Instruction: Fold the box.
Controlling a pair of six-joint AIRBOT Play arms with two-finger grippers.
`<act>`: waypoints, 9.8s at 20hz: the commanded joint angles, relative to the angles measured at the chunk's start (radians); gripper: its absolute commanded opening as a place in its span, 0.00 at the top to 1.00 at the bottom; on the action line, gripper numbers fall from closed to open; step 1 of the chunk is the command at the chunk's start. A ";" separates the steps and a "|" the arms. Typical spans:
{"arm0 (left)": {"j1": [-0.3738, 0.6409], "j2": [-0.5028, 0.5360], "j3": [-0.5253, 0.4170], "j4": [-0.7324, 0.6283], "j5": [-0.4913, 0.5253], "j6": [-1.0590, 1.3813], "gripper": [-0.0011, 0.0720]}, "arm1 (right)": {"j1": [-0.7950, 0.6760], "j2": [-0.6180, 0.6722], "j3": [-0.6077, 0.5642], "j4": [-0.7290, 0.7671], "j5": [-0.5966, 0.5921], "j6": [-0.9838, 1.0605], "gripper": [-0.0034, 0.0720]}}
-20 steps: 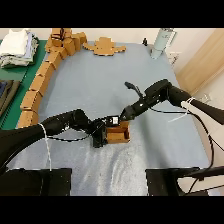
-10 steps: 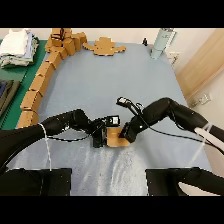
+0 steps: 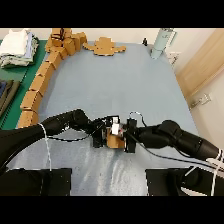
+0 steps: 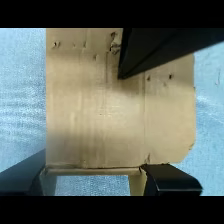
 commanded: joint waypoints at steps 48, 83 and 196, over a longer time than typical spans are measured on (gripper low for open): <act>0.000 0.000 0.000 0.000 0.000 0.000 0.27 | 0.109 0.100 -0.042 -0.236 0.033 0.009 0.73; 0.000 0.000 0.000 0.000 0.000 0.000 0.27 | 0.108 0.052 0.038 -0.338 0.025 0.093 0.41; 0.000 0.000 0.000 0.000 0.000 0.000 0.27 | -0.053 0.181 0.009 -0.613 -0.364 1.341 0.95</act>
